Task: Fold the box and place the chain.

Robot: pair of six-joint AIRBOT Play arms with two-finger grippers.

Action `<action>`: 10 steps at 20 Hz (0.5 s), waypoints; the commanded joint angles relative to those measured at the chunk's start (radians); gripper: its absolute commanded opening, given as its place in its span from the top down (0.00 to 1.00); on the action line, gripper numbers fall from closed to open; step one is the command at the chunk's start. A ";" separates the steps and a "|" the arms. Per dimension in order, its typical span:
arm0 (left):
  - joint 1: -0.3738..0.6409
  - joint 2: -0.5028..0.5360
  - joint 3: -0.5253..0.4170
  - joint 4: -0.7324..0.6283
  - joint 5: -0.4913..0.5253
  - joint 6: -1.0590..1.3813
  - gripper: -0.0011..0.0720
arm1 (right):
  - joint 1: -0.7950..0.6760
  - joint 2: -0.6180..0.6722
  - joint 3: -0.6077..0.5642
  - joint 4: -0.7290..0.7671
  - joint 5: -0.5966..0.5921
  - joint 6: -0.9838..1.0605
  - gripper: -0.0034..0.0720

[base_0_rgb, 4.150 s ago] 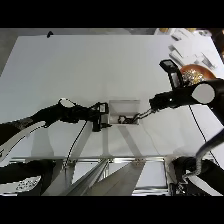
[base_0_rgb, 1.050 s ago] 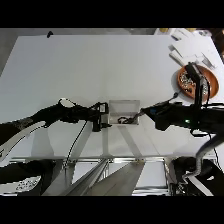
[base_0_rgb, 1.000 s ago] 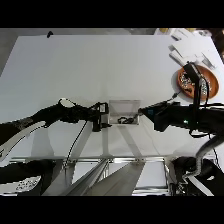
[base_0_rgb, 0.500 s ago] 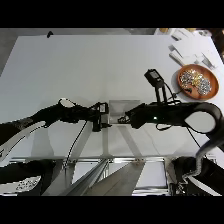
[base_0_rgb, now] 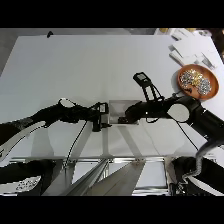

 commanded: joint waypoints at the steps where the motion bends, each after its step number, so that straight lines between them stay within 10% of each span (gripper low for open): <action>1: 0.000 -0.001 0.000 0.000 0.000 0.000 0.78 | -0.101 0.024 0.089 -0.064 0.153 0.001 0.69; 10: 0.000 -0.001 0.000 0.000 0.000 0.000 0.78 | -0.328 0.047 0.014 -0.314 0.271 0.073 0.73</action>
